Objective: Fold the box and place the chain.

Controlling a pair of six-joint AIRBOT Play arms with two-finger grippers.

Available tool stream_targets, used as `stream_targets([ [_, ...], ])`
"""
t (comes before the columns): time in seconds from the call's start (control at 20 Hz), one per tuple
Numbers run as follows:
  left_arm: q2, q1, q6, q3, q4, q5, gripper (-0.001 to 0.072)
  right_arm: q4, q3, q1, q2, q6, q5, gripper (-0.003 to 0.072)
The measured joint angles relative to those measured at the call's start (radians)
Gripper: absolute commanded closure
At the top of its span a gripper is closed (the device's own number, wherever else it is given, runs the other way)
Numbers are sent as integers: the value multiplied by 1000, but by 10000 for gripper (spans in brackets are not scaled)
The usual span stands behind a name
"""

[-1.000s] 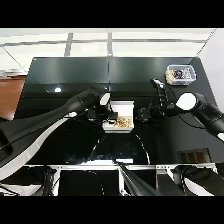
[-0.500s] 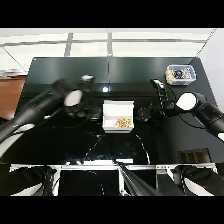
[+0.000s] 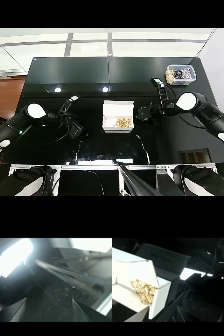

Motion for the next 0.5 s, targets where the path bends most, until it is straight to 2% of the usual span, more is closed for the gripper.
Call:
stream_targets([
  [0.15, -9, -44, 399, -23, -91, 81, -11, 0, 0, 0, 0, 0, -11, 279],
  [0.3, -61, -72, 673, -18, -203, 132, -11, 0, 0, 0, 0, 0, -17, 279],
  [0.5, -168, -97, 848, 50, -286, 154, -11, 1, 0, 0, -1, 0, -20, 279],
])
